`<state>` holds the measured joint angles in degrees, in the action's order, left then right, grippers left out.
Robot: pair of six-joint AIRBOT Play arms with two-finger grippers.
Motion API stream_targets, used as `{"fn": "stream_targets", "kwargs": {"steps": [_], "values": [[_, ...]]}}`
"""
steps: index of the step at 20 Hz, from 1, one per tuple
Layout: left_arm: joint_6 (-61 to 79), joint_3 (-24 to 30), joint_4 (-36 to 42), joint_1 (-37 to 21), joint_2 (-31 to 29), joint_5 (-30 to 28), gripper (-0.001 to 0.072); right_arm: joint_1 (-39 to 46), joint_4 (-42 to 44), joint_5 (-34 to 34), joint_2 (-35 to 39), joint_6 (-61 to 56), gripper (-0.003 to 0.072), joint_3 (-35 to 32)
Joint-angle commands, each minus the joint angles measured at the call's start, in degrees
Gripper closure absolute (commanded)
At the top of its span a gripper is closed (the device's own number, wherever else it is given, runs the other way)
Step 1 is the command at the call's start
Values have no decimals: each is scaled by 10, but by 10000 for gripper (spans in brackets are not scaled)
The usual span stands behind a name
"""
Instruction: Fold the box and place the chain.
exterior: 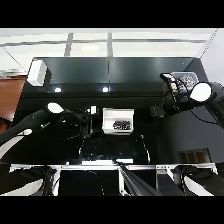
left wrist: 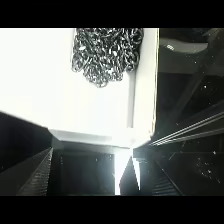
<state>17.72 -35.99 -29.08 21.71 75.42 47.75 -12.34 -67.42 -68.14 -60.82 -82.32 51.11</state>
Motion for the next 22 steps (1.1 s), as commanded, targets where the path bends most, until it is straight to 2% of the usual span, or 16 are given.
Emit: {"fn": "stream_targets", "kwargs": {"steps": [1,9,11,13,15,16,17,20,22], "values": [[5,-7,8,13,10,-22,-3,-1,2,10,0,0,492,0],[14,-7,11,43,12,-31,-2,-3,27,48,0,1,492,0],[14,-7,11,51,12,-49,6,-3,29,61,0,1,493,0],[14,-6,11,61,12,-72,53,-3,29,93,0,1,493,0],[14,-6,11,62,12,-70,269,-3,31,149,-1,0,485,0],[13,-6,11,62,12,-70,308,-3,48,180,-1,0,205,0],[14,-6,11,62,12,-70,313,-5,72,202,-4,2,-20,0],[14,-6,11,62,12,-68,313,-21,168,204,-35,73,-18,0],[14,-6,11,62,12,-68,313,-50,194,194,-59,150,-18,0]]}}
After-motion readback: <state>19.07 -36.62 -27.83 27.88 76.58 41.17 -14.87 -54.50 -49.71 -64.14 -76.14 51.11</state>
